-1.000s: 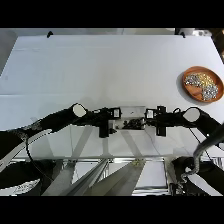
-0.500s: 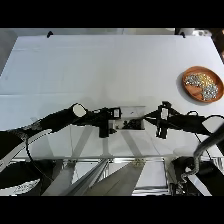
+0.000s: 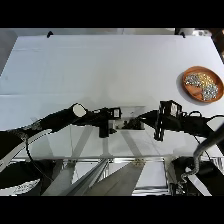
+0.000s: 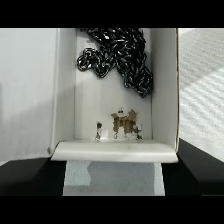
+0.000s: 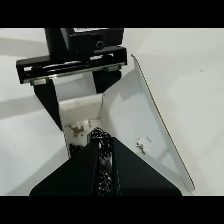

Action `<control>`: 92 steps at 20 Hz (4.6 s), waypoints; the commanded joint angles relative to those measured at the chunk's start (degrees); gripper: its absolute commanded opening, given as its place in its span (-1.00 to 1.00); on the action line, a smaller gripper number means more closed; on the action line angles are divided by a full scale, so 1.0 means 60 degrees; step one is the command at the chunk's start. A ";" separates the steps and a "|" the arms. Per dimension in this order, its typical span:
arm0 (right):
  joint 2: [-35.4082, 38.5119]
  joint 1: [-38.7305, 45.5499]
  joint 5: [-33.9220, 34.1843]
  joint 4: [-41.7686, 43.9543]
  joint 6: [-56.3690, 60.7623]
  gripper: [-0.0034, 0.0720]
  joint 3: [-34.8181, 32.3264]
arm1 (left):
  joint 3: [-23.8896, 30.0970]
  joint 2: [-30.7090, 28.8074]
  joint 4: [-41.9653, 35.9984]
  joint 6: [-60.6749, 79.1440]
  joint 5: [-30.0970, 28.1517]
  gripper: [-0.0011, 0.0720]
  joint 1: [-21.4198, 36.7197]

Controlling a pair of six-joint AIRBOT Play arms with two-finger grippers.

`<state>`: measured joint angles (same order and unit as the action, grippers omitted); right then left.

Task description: Fold the box and place the chain.

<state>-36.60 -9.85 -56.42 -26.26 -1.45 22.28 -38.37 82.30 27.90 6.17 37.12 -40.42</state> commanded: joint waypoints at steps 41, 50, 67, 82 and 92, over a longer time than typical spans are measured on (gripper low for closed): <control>-0.2900 0.1574 0.2229 -0.4382 0.8098 -0.89 0.2299 | 0.0004 0.0000 0.0000 0.0004 0.0000 -0.61 -0.0004; -0.6790 0.0346 -0.2011 -0.2269 0.4674 -0.90 0.7369 | 0.0004 0.0000 0.0000 0.0004 0.0000 -0.61 -0.0004; -0.6983 -0.2273 -0.3905 -0.4903 0.4408 -0.35 0.6524 | 0.0004 0.0000 0.0000 0.0004 0.0000 -0.61 -0.0004; -0.5111 -0.2393 -0.2197 -0.4991 0.3978 -0.19 0.4900 | 0.0004 0.0000 0.0000 0.0004 0.0000 -0.61 -0.0004; -0.4870 -0.1555 -0.2725 -0.2466 0.2922 -0.18 0.5512 | 0.0004 0.0000 0.0000 0.0004 0.0004 -0.61 -0.0004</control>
<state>-66.00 -21.61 -71.29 -47.70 19.14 53.41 -38.37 82.30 27.88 6.17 37.12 -40.42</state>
